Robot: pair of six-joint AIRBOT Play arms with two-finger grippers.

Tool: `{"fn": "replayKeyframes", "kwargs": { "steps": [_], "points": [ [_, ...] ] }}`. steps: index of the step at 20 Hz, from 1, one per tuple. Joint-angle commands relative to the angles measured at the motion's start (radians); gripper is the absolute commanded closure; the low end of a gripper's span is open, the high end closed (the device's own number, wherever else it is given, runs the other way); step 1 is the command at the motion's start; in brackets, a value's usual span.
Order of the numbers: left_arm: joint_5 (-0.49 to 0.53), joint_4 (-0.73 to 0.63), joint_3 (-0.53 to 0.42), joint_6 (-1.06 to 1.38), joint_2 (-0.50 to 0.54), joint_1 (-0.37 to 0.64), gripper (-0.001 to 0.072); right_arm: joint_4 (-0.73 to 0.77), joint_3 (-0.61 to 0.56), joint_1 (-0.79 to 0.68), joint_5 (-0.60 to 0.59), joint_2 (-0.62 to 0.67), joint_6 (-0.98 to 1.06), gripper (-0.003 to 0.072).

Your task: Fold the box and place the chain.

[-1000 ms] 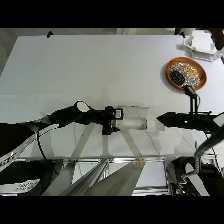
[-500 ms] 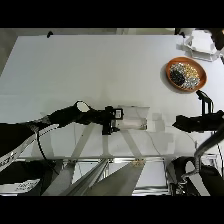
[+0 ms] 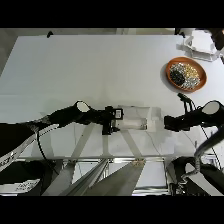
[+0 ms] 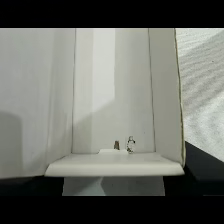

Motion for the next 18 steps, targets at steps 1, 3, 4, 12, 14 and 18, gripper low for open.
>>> {"fn": "replayKeyframes", "kwargs": {
  "steps": [1, 3, 4, 12, 14, 18],
  "points": [
    [0.000, 0.000, 0.000, 0.000, 0.000, 0.000, 0.0398, 0.084, -0.005, 0.041, -0.079, -0.097, -0.063, 0.0677],
    [0.000, 0.000, 0.000, 0.000, 0.000, 0.000, 0.0398, 0.136, -0.005, 0.040, -0.106, -0.109, -0.101, 0.0677],
    [0.000, 0.000, 0.000, 0.000, 0.000, 0.000, 0.0398, 0.153, -0.005, 0.040, -0.119, -0.110, -0.119, 0.0677],
    [0.000, 0.000, 0.000, 0.000, 0.000, 0.000, 0.0398, 0.458, -0.018, 0.040, -0.077, -0.106, -0.333, 0.0508],
    [0.000, 0.000, 0.000, 0.000, 0.000, 0.000, 0.0398, 0.500, -0.018, 0.040, -0.050, -0.091, -0.353, 0.0478],
    [0.000, 0.000, 0.000, 0.000, 0.000, 0.000, 0.0398, 0.496, -0.018, 0.040, -0.006, -0.051, -0.353, 0.0265]
  ]
}}
